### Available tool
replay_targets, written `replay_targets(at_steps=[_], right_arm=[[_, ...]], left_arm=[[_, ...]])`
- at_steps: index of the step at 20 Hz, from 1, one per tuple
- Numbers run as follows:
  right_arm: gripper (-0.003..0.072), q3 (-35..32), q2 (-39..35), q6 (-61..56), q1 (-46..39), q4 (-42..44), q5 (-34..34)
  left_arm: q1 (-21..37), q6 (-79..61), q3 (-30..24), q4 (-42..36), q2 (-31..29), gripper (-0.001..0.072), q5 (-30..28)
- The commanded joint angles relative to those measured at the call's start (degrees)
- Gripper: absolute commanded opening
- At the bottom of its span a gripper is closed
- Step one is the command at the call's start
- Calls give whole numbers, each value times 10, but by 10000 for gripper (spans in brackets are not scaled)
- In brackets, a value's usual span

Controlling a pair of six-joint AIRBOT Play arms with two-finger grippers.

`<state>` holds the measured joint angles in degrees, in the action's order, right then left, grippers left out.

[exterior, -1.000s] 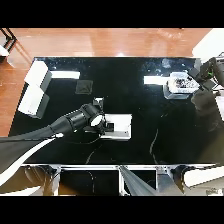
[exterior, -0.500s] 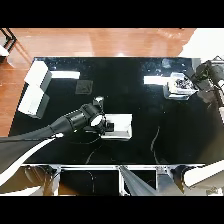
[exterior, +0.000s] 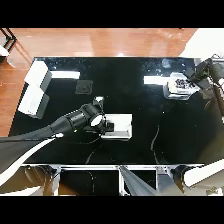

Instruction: Fold the box and place the chain.

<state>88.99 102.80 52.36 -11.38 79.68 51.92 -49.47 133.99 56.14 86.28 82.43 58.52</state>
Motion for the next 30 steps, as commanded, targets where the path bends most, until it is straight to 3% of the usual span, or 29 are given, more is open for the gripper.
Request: replay_targets(at_steps=[1, 4, 12, 20, 30], right_arm=[[21, 46, -5, 87, 1, 9, 45], [20, 90, -24, 167, 1, 16, 83], [20, 92, -164, 303, 1, 82, 84], [19, 92, -305, 360, 8, 154, 110], [18, 92, -474, 399, 140, 167, 174]], left_arm=[[0, 0, 0, 0, 0, 25, -2], [0, 0, 0, 0, 0, 25, -7], [0, 0, 0, -4, 0, 25, -15], [0, 0, 0, 1, 0, 23, -15], [1, 0, 0, 2, 0, 23, -15]])
